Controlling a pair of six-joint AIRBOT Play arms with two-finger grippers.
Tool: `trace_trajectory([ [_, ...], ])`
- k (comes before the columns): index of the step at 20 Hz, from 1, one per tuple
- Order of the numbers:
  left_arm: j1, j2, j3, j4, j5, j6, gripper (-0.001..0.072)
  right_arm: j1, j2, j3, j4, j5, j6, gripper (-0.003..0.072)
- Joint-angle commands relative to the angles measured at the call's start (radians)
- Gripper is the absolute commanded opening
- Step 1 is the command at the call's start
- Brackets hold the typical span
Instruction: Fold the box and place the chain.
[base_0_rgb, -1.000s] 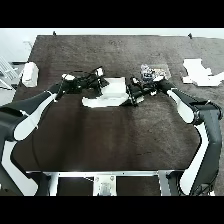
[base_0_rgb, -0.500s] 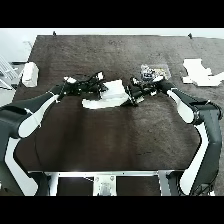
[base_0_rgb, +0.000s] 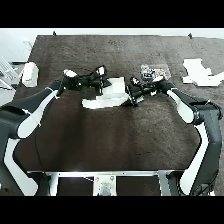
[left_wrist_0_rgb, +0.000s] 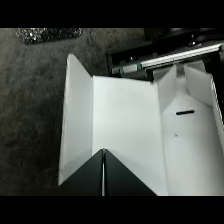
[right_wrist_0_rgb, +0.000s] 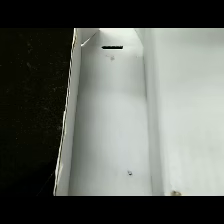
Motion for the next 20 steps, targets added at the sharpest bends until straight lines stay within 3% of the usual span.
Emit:
trace_trajectory([
  [1, 0.030, 0.068, 0.033, 0.026, -0.074, -0.010, 0.0016, 0.000, 0.001, 0.000, 0.000, 0.002, 0.001, 0.0505],
  [5, 0.121, 0.216, 0.031, 0.104, -0.312, -0.105, 0.0015, 0.000, 0.001, 0.000, 0.000, 0.003, 0.001, 0.0506],
  [9, 0.132, 0.255, 0.029, 0.381, -0.397, -0.331, 0.0023, 0.000, 0.001, 0.000, 0.000, 0.003, 0.001, 0.0505],
  [10, 0.132, 0.241, 0.029, 0.438, -0.422, -0.381, 0.0093, 0.000, 0.001, 0.000, 0.000, 0.003, 0.001, 0.0505],
  [11, 0.132, 0.218, 0.029, 0.470, -0.441, -0.423, 0.0393, 0.000, 0.001, 0.000, 0.000, 0.003, 0.001, 0.0505],
  [12, 0.132, 0.192, 0.023, 0.481, -0.439, -0.459, 0.0544, 0.000, 0.001, 0.000, 0.000, 0.003, 0.001, 0.0506],
  [15, 0.127, 0.129, -0.048, 0.497, -0.369, -0.459, 0.0575, 0.000, 0.001, 0.000, 0.000, 0.003, 0.001, 0.0505],
  [16, 0.124, 0.109, -0.073, 0.510, -0.337, -0.449, 0.0720, 0.000, 0.001, 0.000, 0.000, 0.003, 0.001, 0.0505],
  [20, 0.124, 0.073, -0.106, 0.510, -0.292, -0.454, 0.0720, 0.000, 0.001, 0.000, 0.000, 0.003, 0.001, 0.0505],
])
